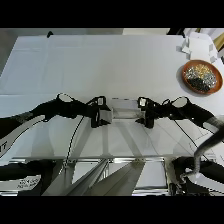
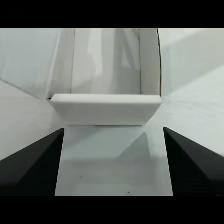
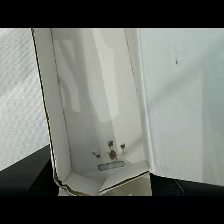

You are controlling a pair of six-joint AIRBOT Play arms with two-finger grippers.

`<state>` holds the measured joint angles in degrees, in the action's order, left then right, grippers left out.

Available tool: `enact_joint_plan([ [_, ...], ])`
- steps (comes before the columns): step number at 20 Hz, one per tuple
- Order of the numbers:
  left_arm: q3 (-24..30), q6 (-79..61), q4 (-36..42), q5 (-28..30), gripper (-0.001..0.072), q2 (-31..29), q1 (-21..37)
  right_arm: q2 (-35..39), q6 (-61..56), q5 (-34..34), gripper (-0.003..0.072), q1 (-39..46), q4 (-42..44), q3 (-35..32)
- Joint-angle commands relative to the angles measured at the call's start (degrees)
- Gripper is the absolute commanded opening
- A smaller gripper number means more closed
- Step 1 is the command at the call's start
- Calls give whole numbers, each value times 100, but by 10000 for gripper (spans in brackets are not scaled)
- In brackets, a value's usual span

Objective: Fold the box and place the chain.

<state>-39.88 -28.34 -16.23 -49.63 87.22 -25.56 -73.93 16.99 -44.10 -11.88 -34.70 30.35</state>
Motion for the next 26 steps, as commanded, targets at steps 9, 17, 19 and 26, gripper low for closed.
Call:
enact_joint_plan([
  [9,-15,-426,378,468,701,11,-133,2,0,-2,357,-2,0,0],
  [17,-15,-662,393,446,701,15,-282,2,0,-2,357,-2,0,0],
  [19,-13,-662,402,450,701,20,-352,2,0,-2,357,-2,2,0],
  [26,-15,-658,424,468,694,20,-417,2,0,-2,357,-2,2,0],
])
